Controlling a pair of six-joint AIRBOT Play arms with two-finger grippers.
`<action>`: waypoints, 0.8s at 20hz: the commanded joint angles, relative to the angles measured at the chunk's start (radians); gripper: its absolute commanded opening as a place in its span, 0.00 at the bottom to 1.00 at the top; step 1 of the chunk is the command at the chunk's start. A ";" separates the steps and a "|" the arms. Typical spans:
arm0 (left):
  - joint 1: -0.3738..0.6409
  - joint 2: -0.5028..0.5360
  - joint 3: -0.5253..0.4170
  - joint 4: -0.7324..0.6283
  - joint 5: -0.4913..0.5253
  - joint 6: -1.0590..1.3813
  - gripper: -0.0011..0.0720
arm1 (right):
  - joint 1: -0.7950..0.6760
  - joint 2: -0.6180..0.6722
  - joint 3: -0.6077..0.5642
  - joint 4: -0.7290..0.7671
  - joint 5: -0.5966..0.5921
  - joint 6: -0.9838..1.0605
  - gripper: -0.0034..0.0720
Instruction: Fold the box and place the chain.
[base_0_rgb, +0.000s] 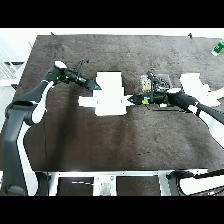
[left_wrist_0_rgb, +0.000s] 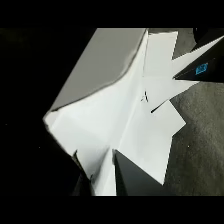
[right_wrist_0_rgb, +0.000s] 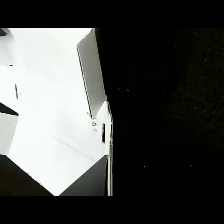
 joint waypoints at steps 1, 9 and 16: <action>0.000 -0.001 -0.001 0.003 -0.034 0.020 0.29 | 0.000 0.000 0.000 0.000 0.000 0.000 0.06; 0.000 0.000 0.000 0.010 -0.066 0.198 0.04 | -0.014 0.000 0.000 0.011 -0.001 0.000 0.24; 0.000 0.027 -0.004 -0.043 -0.183 0.481 0.03 | -0.193 0.018 0.000 0.161 0.024 -0.014 0.37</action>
